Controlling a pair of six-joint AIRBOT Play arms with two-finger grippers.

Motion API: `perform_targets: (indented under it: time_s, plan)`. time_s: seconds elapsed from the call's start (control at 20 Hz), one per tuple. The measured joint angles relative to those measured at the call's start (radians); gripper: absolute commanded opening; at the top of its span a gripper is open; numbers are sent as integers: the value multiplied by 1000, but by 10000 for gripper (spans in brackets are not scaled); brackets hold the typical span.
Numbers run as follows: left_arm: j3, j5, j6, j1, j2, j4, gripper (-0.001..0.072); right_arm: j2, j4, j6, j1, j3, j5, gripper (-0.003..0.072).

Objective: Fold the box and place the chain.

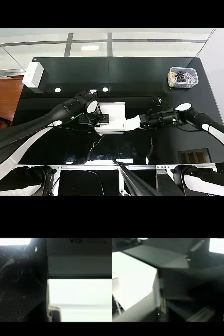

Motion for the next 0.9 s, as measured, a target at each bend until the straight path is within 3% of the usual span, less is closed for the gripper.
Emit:
perform_targets:
  time_s: [0.5,0.55,0.6,0.9]
  plan:
    - [0,-1,0,0,0,0,30,-5,34,-1,113,122,9,524]
    - [0,-1,0,0,0,0,30,-5,19,14,131,132,-8,432]
    - [0,-1,0,0,0,0,30,-5,-1,40,151,141,-25,418]
    - [0,-2,-3,0,0,3,30,-5,-161,233,267,208,-138,418]
